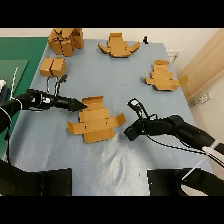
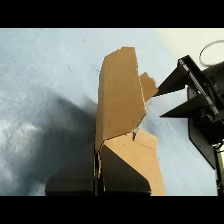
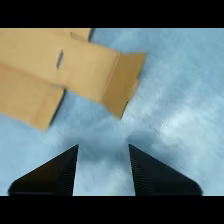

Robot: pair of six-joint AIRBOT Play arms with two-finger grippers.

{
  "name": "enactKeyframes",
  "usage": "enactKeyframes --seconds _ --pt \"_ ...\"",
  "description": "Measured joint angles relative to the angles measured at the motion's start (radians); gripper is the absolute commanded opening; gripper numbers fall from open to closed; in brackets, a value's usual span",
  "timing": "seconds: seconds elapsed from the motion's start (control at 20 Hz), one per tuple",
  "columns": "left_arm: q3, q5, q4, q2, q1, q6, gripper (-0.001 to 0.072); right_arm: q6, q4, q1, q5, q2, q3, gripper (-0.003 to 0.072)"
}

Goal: Fold the box.

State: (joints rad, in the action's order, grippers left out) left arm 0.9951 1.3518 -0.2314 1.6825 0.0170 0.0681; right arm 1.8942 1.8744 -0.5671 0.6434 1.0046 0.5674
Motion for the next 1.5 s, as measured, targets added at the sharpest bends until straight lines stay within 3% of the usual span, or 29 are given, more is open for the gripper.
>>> enactKeyframes --seconds 0.15,0.35,0.5,0.8,1.5 --pt "0.002 0.041 0.042 0.000 0.001 -0.114 0.0014 0.125 -0.164 -0.017 0.064 -0.087 0.020 0.0529" --pt "0.003 0.075 0.071 0.005 0.001 -0.180 0.0015 0.454 -0.175 -0.130 0.091 -0.140 0.033 0.0525" --pt "0.003 0.080 0.070 0.023 0.001 -0.193 0.0015 0.566 -0.166 -0.240 0.044 -0.124 0.036 0.0515" --pt "0.006 0.081 0.067 0.053 0.004 -0.192 0.0016 0.603 -0.150 -0.346 -0.081 -0.001 0.039 0.0516" --pt "0.008 0.046 0.027 0.059 0.013 -0.114 0.0017 0.609 -0.146 -0.366 -0.246 0.155 0.040 0.0511"
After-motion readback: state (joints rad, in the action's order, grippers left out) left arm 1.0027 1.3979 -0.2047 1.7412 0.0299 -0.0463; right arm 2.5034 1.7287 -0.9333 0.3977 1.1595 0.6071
